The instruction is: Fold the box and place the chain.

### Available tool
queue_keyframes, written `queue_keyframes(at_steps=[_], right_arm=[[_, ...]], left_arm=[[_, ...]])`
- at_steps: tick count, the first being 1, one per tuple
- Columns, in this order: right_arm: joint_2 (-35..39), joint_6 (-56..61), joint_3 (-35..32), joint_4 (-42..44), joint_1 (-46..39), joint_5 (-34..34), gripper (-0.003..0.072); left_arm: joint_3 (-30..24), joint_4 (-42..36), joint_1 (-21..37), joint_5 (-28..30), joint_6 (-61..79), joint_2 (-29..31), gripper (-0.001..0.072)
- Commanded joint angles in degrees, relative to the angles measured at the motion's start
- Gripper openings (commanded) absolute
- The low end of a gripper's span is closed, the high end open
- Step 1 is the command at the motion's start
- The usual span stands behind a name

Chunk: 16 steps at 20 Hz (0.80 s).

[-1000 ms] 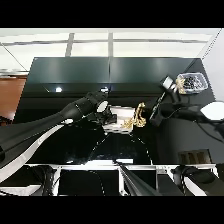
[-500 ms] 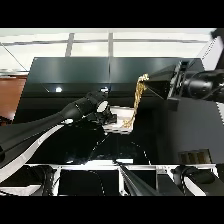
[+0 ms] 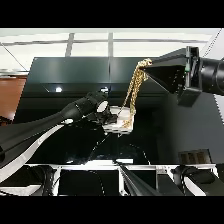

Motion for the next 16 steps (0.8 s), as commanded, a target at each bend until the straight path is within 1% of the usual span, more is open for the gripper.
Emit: queue_keyframes(at_steps=[1, 3, 5, 6, 9, 13, 16], right_arm=[[0.02, 0.24, 0.46, 0.66, 0.04, 0.15, 0.0025], [0.00, 0.59, 0.46, -0.22, 0.04, 0.37, 0.0025], [-0.22, 5.46, -0.31, -5.27, 0.07, 1.75, 0.0025], [-0.24, 7.76, -2.08, -6.40, 0.07, 2.75, 0.0025], [-0.24, 8.50, -6.93, -7.72, 0.04, 3.96, 0.0025], [-0.20, 8.50, -6.12, -8.33, -0.17, 2.45, 0.0025], [-0.13, 9.81, -1.68, -8.72, -2.93, 4.11, 0.0025]], left_arm=[[0.00, 0.00, 0.04, 0.00, 0.00, 0.00, 0.0033], [0.00, 0.00, 0.04, 0.00, 0.00, 0.00, 0.0033], [0.00, 0.00, 0.04, 0.00, 0.00, 0.00, 0.0033], [0.00, 0.00, 0.04, 0.00, 0.00, 0.00, 0.0033], [0.00, 0.00, 0.04, 0.00, 0.00, 0.00, 0.0033], [0.00, 0.00, 0.04, 0.00, 0.00, 0.00, 0.0033], [0.00, 0.00, 0.04, 0.02, 0.00, 0.00, 0.0033]])
